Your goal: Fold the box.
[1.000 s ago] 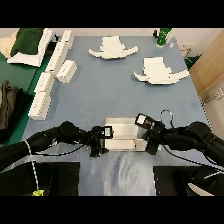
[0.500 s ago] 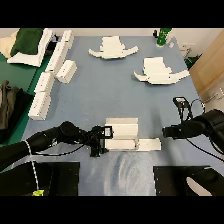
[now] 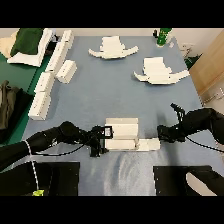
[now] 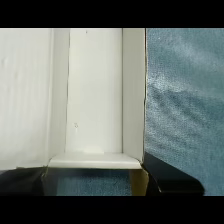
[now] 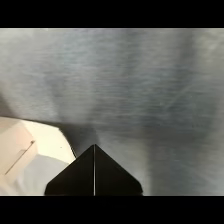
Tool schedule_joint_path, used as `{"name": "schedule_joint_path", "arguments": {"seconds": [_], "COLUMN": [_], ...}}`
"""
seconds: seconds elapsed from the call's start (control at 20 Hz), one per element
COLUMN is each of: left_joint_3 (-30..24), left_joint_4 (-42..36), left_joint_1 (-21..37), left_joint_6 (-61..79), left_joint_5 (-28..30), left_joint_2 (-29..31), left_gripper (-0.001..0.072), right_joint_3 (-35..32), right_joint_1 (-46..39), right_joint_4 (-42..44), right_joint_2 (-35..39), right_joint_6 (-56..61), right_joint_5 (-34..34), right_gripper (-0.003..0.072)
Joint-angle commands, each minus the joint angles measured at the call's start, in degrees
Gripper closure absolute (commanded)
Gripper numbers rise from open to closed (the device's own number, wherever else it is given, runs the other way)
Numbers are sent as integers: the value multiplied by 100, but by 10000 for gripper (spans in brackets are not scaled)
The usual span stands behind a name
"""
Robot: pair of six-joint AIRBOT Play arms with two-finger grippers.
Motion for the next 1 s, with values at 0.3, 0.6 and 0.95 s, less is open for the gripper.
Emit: {"name": "schedule_joint_path", "arguments": {"seconds": [0.3, 0.6, 0.95], "left_joint_3": [0, 0, 0], "left_joint_4": [2, 2, 2], "left_joint_1": [4, 4, 4], "left_joint_6": [2, 0, 0], "left_joint_5": [0, 0, 0], "left_joint_2": [-4, -4, -4], "left_gripper": [245, 244, 244], "right_joint_3": [-57, -195, -107], "right_joint_1": [505, 820, 1513], "right_joint_4": [686, 627, 835], "right_joint_2": [22, 22, 24], "right_joint_6": [-492, -463, -463], "right_joint_5": [-271, 343, 415], "right_gripper": [684, 684, 468]}}
